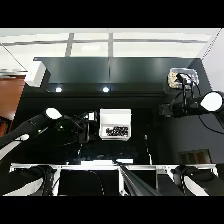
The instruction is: Fold the box and place the chain.
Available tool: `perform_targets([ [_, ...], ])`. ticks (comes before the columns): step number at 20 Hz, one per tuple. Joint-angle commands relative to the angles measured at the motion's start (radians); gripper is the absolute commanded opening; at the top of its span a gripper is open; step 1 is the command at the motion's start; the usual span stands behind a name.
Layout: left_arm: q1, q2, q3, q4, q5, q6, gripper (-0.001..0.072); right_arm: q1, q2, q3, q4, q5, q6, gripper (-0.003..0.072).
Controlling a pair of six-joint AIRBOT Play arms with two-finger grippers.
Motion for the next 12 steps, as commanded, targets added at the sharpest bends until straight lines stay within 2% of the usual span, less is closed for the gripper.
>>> perform_targets([
  [1, -0.01, -0.003, 0.001, -0.003, 0.009, 0.002, 0.0711, 0.0, 0.0, 0.0, 0.002, -0.003, 0.0, 0.0283],
  [12, -0.044, -0.006, 0.006, -0.058, 0.058, -0.002, 0.0711, 0.0, 0.0, 0.0, 0.016, -0.003, 0.0, 0.0283],
])
